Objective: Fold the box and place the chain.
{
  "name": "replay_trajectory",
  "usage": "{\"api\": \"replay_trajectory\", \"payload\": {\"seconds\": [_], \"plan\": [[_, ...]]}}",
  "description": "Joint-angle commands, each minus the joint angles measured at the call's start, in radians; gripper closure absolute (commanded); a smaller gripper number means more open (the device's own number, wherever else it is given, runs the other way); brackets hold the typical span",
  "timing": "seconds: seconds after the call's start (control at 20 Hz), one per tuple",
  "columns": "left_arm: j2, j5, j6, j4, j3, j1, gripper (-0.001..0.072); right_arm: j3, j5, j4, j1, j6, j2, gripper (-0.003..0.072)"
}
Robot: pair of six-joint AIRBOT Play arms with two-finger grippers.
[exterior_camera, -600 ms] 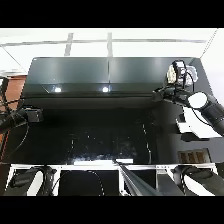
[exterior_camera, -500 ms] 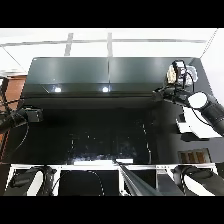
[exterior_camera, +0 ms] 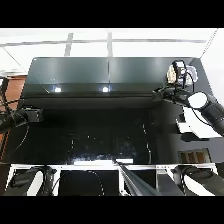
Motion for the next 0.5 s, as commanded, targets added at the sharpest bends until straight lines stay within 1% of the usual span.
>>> {"api": "replay_trajectory", "payload": {"seconds": [0.0,0.1,0.25,0.3,0.35,0.4,0.45], "plan": [[-0.001,0.0,0.0,0.0,-0.001,0.001,0.0682,0.0,-0.002,0.007,0.001,0.003,0.0,0.0661],[-0.001,0.013,-0.002,-0.017,-0.001,0.0,0.0682,0.001,-0.016,0.063,0.002,0.003,0.0,0.0661],[-0.001,0.13,-0.003,-0.069,-0.001,0.0,0.0682,0.0,-0.057,0.159,0.002,0.003,0.0,0.0661],[-0.004,0.17,-0.002,-0.087,-0.007,-0.001,0.0682,0.0,-0.08,0.16,0.001,0.003,-0.004,0.0649],[-0.017,0.244,-0.002,-0.121,-0.022,-0.005,0.0642,0.0,-0.099,0.155,0.0,0.002,-0.008,0.0354],[-0.04,0.283,-0.002,-0.152,-0.034,-0.008,0.0319,0.0,-0.104,0.124,-0.001,0.001,-0.013,-0.0021],[-0.071,0.293,-0.003,-0.161,-0.036,-0.014,0.0003,0.001,-0.089,0.089,-0.012,0.006,-0.017,-0.0024]]}}
